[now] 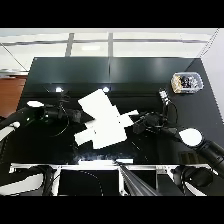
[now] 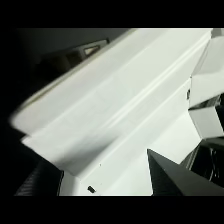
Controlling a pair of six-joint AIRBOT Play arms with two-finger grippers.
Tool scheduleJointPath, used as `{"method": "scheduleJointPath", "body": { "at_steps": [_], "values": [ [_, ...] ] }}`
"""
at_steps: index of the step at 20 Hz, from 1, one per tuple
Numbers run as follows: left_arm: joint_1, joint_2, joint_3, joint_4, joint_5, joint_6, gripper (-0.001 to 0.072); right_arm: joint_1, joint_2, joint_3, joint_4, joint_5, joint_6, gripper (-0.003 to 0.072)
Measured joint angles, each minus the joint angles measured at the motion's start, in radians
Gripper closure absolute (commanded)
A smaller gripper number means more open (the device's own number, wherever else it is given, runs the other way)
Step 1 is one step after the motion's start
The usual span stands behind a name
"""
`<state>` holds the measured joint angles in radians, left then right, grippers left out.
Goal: Fold the box and place the chain.
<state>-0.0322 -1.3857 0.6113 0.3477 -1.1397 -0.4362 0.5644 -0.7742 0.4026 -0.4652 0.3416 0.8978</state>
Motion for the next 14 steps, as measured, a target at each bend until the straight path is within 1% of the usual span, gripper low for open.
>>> {"method": "scheduleJointPath", "body": {
  "at_steps": [1,2,3,4,5,6,7,8,9,10,11,12,13,14],
  "values": [
    [0.000,-0.028,0.029,0.023,-0.044,0.029,0.0028,0.000,0.000,0.000,0.000,0.005,0.002,0.0670],
    [0.000,-0.054,0.056,0.050,-0.086,0.050,0.0071,0.000,0.000,0.000,0.000,0.008,0.004,0.0670],
    [0.000,-0.080,0.085,0.081,-0.135,0.067,0.0172,0.000,0.000,0.000,-0.001,0.010,0.006,0.0670],
    [0.000,-0.103,0.112,0.103,-0.172,0.079,0.0229,0.000,0.000,0.000,-0.001,0.012,0.008,0.0670],
    [0.000,-0.127,0.138,0.128,-0.207,0.090,0.0253,0.000,0.000,0.000,-0.001,0.013,0.008,0.0670],
    [0.000,-0.149,0.159,0.150,-0.230,0.095,0.0339,0.000,0.000,0.000,-0.001,0.014,0.008,0.0670],
    [-0.002,-0.166,0.173,0.159,-0.247,0.100,0.0429,0.000,0.000,0.000,-0.001,0.015,0.008,0.0670],
    [-0.004,-0.181,0.184,0.170,-0.260,0.105,0.0449,0.000,0.000,0.000,-0.001,0.015,0.010,0.0670],
    [-0.008,-0.193,0.192,0.179,-0.267,0.108,0.0509,0.000,0.000,0.000,-0.001,0.016,0.011,0.0670],
    [-0.011,-0.201,0.198,0.181,-0.280,0.112,0.0626,0.000,0.000,0.000,-0.001,0.016,0.011,0.0669],
    [-0.014,-0.208,0.203,0.183,-0.285,0.116,0.0680,0.000,0.000,0.000,-0.001,0.017,0.011,0.0667],
    [-0.017,-0.212,0.207,0.182,-0.298,0.123,0.0681,0.000,0.000,0.000,-0.001,0.022,0.011,0.0599],
    [-0.020,-0.215,0.211,0.183,-0.303,0.122,0.0681,0.000,0.000,0.000,-0.002,0.028,0.011,0.0338],
    [-0.020,-0.218,0.215,0.188,-0.289,0.117,0.0682,-0.003,0.000,0.000,-0.003,0.039,0.011,0.0103]
  ]
}}
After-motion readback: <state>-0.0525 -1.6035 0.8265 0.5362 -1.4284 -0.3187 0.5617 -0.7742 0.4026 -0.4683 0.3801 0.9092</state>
